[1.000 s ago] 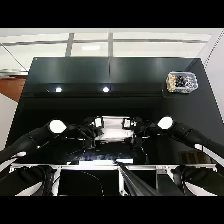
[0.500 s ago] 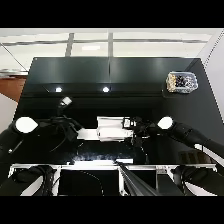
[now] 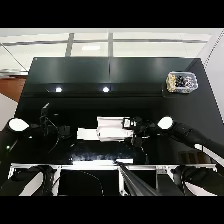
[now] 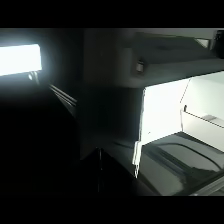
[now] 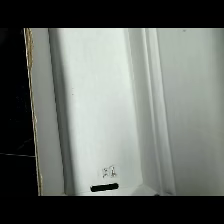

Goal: Fold the box and place the chain.

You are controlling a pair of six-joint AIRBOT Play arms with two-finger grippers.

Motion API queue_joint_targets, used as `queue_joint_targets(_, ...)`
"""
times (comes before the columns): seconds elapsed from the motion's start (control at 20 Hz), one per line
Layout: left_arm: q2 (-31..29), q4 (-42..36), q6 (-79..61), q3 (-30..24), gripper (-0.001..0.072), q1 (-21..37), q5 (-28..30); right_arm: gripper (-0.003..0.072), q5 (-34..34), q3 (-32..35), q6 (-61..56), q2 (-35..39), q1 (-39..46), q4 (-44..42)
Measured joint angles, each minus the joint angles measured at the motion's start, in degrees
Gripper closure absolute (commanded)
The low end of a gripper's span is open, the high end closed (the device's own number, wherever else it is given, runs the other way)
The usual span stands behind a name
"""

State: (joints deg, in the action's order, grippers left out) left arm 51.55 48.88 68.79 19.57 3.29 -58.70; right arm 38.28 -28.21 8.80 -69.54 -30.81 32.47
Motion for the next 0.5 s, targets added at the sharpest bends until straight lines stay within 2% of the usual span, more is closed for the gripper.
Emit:
queue_joint_targets(0.15, 5.6, -6.3, -3.5, -0.5, 0.0676, -0.7, 0.1, 0.0203, 0.0, 0.0, 0.0, 0.0, 0.0, 0.0)
queue_joint_targets(0.35, 12.5, -15.4, -11.2, -0.6, 0.0671, -4.8, 0.7, 0.0203, 0.0, 0.0, 0.0, 0.0, 0.0, 0.0)
queue_joint_targets(0.4, 13.4, -17.0, -12.6, -0.4, 0.0572, -5.7, 0.7, 0.0203, 0.0, 0.0, 0.0, 0.0, 0.0, 0.0)
queue_joint_targets(0.5, 14.3, -19.3, -15.5, 0.7, 0.0051, -6.9, 0.4, 0.0203, 0.0, 0.0, 0.0, 0.0, 0.0, 0.0)
